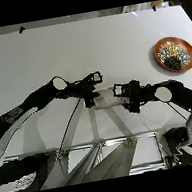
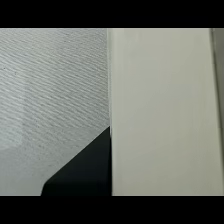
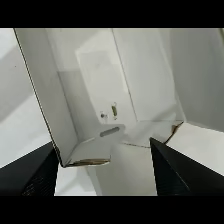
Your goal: Fold the box and place the chain.
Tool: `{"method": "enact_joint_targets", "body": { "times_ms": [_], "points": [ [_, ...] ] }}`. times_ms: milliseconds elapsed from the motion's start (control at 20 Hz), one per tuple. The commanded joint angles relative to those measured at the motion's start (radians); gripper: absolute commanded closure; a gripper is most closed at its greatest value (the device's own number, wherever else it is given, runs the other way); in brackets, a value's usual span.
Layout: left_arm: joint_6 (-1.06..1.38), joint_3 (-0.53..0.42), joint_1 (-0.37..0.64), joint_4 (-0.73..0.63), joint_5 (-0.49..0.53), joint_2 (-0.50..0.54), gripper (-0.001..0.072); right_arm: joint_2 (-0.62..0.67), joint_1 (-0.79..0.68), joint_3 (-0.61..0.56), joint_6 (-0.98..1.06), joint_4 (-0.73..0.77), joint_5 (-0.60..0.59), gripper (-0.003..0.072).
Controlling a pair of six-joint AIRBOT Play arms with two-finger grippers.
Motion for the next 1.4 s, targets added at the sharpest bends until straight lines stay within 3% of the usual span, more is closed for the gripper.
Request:
{"method": "enact_joint_targets", "body": {
  "times_ms": [0,250,750,1000,1350],
  "points": [
    [0.000,0.000,0.000,0.000,-0.001,0.000,0.0700,-0.011,-0.078,0.005,-0.127,0.128,0.005,0.0106],
    [0.000,0.000,-0.001,0.000,-0.001,0.000,0.0700,-0.065,-0.161,0.005,-0.343,0.287,0.031,0.0084],
    [0.000,0.000,0.000,0.000,-0.001,0.000,0.0700,-0.070,-0.213,0.023,-0.434,0.304,0.105,0.0083],
    [0.000,0.000,0.000,0.000,-0.001,0.000,0.0700,-0.069,-0.212,0.024,-0.435,0.306,0.084,0.0082],
    [0.000,0.000,0.000,0.000,-0.001,0.000,0.0700,-0.139,-0.284,0.024,-0.645,0.442,0.113,0.0029]
  ]
}}
